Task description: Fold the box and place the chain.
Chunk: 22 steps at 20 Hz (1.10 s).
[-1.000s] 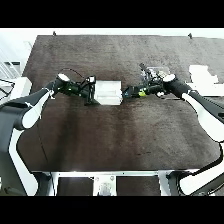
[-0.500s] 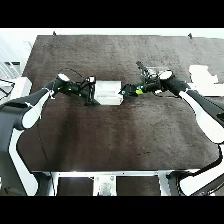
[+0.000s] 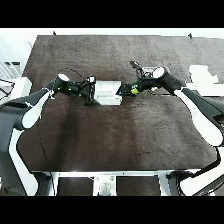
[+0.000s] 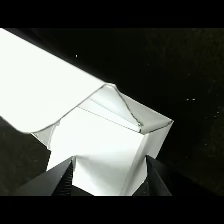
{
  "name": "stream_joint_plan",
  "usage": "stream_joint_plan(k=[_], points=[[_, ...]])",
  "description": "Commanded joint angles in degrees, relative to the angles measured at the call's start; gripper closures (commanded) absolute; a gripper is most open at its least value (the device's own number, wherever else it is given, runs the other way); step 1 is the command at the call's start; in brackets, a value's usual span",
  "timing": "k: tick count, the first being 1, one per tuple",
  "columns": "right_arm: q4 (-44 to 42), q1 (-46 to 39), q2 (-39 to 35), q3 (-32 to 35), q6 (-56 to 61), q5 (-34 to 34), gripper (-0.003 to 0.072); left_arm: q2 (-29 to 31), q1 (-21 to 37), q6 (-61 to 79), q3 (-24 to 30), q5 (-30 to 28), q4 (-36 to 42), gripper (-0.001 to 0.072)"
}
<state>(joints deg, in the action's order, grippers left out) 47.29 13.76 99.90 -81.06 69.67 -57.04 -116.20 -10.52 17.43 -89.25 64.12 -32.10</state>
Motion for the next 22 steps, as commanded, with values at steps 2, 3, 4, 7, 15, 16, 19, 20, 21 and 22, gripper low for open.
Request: stream_joint_plan(k=[2, 3, 4, 7, 15, 16, 19, 20, 21, 22], points=[[5.11, 2.23, 0.04, -0.96, 6.38, 1.51, 0.0167, 0.0, 0.04, -0.02, 0.02, 0.0, 0.0, 0.0247], [5.86, 2.69, 0.04, -1.2, 7.5, 1.99, 0.0168, 0.0, 0.04, -0.02, 0.02, 0.0, 0.0, 0.0247], [6.99, 3.21, 0.07, -1.62, 8.59, 2.19, 0.0167, 0.0, 0.04, -0.02, 0.02, 0.0, 0.0, 0.0247], [10.69, 4.79, 0.79, -3.48, 11.91, 2.12, 0.0168, 0.0, 0.04, -0.02, 0.02, 0.0, 0.0, 0.0247], [20.87, 6.38, 2.99, -5.6, 22.53, 2.1, 0.0175, 0.0, 0.04, -0.02, 0.02, 0.02, 0.02, 0.0247], [22.14, 6.51, 3.15, -5.81, 23.54, 2.08, 0.0176, 0.0, 0.04, -0.02, 0.02, 0.02, 0.02, 0.0247], [25.11, 7.08, 3.98, -6.93, 27.3, 2.03, 0.0186, 0.0, 0.04, -0.02, 0.02, 0.04, 0.02, 0.0247], [25.46, 7.34, 4.48, -7.56, 27.93, 1.88, 0.0196, 0.0, 0.04, -0.02, 0.02, 0.02, 0.02, 0.0247], [25.62, 7.76, 5.03, -8.44, 28.35, 1.29, 0.0197, 0.0, 0.04, -0.02, 0.02, 0.02, 0.02, 0.0247], [26.8, 8.48, 5.77, -9.7, 29.27, 0.0, 0.0198, 0.0, 0.04, -0.02, 0.02, 0.02, 0.02, 0.0247]])
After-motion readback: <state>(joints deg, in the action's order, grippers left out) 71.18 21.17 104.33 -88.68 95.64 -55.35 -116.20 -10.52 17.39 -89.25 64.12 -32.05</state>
